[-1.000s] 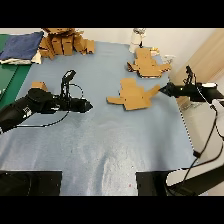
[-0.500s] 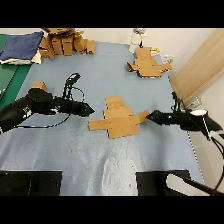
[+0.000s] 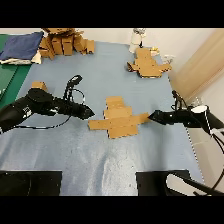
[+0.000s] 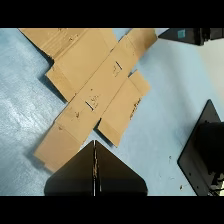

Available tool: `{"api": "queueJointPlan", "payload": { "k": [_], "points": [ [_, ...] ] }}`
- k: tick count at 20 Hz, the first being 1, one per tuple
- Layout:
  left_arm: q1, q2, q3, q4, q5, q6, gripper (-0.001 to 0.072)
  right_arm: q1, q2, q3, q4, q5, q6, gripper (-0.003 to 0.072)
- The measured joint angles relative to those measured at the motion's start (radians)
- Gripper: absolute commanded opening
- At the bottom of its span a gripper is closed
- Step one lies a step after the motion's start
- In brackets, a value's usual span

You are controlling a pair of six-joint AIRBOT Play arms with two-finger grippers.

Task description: Fold the box.

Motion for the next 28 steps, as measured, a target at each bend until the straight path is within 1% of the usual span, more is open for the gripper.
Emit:
{"api": "queueJointPlan", "payload": {
  "k": [4, 6, 9, 13, 14, 17, 18, 19, 20, 21, 25, 28],
  "points": [
    [0.000, 0.000, 0.000, 0.002, -0.003, 0.000, 0.0011, 0.001, -0.064, 0.100, -0.031, 0.018, 0.008, 0.0337],
    [0.000, 0.000, 0.000, 0.002, -0.004, 0.000, 0.0011, 0.003, -0.097, 0.128, -0.033, 0.034, 0.008, 0.0337],
    [0.000, 0.000, 0.000, 0.003, -0.005, 0.000, 0.0011, 0.026, -0.148, 0.148, -0.033, 0.054, 0.002, 0.0336],
    [0.000, 0.000, 0.000, 0.003, -0.008, 0.000, 0.0011, 0.090, -0.218, 0.157, -0.032, 0.077, -0.008, 0.0335],
    [0.000, 0.000, 0.000, 0.003, -0.012, 0.000, 0.0011, 0.108, -0.230, 0.158, -0.032, 0.083, -0.008, 0.0293],
    [0.000, 0.000, 0.000, 0.004, -0.022, 0.000, 0.0011, 0.158, -0.249, 0.164, -0.029, 0.086, -0.019, 0.0291],
    [0.000, 0.000, 0.000, 0.004, -0.025, 0.000, 0.0011, 0.173, -0.254, 0.166, -0.028, 0.087, -0.021, 0.0257],
    [0.000, 0.000, 0.000, 0.004, -0.027, 0.000, 0.0012, 0.184, -0.256, 0.169, -0.028, 0.088, -0.024, 0.0148],
    [0.000, 0.000, 0.000, 0.005, -0.029, 0.000, 0.0012, 0.195, -0.260, 0.169, -0.028, 0.093, -0.024, 0.0067],
    [0.000, 0.000, 0.000, 0.005, -0.029, 0.000, 0.0012, 0.204, -0.261, 0.172, -0.024, 0.104, -0.028, 0.0006],
    [0.019, -0.002, 0.000, 0.003, -0.040, -0.008, 0.0012, 0.231, -0.254, 0.182, 0.037, 0.136, -0.077, 0.0002],
    [0.100, -0.019, 0.000, 0.000, -0.089, -0.013, 0.0011, 0.279, -0.217, 0.179, 0.125, 0.120, -0.140, 0.0002]
  ]
}}
